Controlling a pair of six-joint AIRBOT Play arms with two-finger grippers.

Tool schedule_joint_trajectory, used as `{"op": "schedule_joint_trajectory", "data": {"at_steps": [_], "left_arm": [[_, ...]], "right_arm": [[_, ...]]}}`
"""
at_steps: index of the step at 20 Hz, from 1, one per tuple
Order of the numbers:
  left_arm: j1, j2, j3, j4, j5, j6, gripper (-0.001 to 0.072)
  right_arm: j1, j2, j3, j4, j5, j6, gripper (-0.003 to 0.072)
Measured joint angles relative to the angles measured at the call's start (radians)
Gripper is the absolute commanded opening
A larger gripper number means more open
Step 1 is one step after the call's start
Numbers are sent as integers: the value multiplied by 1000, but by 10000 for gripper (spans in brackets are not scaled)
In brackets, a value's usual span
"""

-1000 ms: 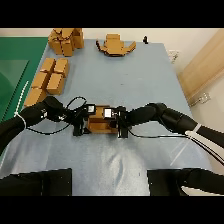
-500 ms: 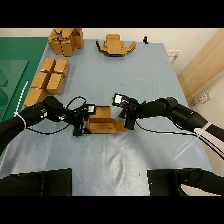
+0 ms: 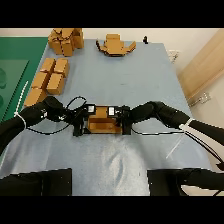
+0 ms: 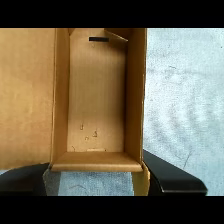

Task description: Fold the box.

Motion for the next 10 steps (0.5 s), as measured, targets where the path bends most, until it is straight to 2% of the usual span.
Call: {"op": "schedule_joint_trajectory", "data": {"at_steps": [4, 6, 10], "left_arm": [[0, 0, 0, 1, -1, 0, 294], [0, 0, 0, 0, 0, 0, 295], [0, 0, 0, -1, 1, -2, 294]], "right_arm": [[16, -4, 4, 16, -24, -16, 161], [20, -5, 5, 26, -29, -22, 65], [22, -5, 6, 48, -33, -47, 58]]}}
